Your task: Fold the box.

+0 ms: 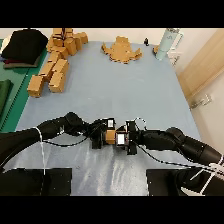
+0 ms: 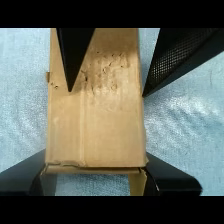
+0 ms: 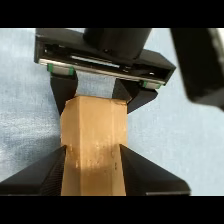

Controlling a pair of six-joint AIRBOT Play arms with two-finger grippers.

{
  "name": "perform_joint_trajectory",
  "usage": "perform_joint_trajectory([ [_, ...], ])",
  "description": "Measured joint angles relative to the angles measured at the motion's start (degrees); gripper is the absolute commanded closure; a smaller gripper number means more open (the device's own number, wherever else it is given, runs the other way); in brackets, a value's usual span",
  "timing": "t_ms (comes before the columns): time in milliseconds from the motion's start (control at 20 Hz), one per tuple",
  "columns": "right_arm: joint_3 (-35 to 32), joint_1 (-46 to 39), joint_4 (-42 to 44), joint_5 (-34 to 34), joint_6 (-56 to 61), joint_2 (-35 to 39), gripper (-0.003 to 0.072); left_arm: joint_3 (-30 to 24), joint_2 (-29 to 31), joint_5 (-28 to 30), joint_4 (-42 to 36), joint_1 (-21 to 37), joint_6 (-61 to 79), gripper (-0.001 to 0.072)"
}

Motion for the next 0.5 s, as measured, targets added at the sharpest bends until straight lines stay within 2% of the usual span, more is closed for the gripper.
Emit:
perform_joint_trajectory([
  [200,0.00,0.00,0.00,-0.28,0.00,-0.09,0.0186,0.00,0.00,-0.02,0.00,0.00,0.00,0.0260],
  [250,0.00,0.00,0.00,-0.28,0.00,-0.20,0.0238,0.00,0.00,-0.02,0.00,0.00,0.00,0.0260],
  [300,0.00,0.00,0.00,-0.28,-0.02,-0.22,0.0353,0.00,0.00,0.00,0.00,0.00,0.00,0.0260],
  [350,0.00,0.00,-0.02,-0.37,-0.02,-0.26,0.0394,0.00,0.00,0.00,0.00,0.00,-0.04,0.0260],
  [500,0.00,0.11,-0.24,-0.55,-0.02,-0.28,0.0422,0.00,0.00,0.00,-0.02,0.00,-0.13,0.0260],
])
